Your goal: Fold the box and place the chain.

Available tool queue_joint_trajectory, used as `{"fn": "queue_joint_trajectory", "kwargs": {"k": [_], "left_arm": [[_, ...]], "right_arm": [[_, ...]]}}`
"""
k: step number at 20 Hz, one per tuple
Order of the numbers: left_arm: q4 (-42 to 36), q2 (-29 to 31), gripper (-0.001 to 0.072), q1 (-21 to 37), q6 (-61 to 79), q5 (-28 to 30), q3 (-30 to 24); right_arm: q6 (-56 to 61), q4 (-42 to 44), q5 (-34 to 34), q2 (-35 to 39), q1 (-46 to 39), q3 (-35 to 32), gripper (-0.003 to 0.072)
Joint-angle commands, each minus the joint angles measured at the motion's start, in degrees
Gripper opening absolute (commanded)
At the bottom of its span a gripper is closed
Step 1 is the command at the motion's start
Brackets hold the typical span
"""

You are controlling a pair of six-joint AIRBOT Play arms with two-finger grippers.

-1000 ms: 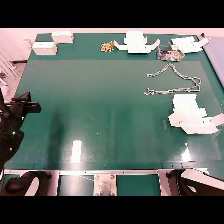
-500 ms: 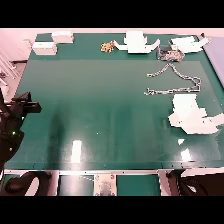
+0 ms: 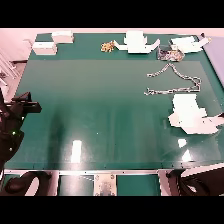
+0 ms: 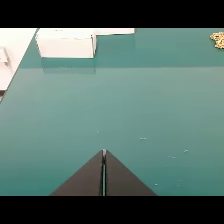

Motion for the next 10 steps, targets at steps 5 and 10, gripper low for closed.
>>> {"fn": "queue_joint_trajectory", "kwargs": {"k": [5,10], "left_arm": [[0.02,0.04,0.0020,0.04,0.00,0.00,0.00],[0.02,0.04,0.0020,0.04,0.00,0.00,0.00]], "right_arm": [[-3.08,0.57,0.96,-3.15,0.00,0.13,0.0420],[-3.13,4.61,3.02,-7.41,0.00,-0.22,0.0417]]}}
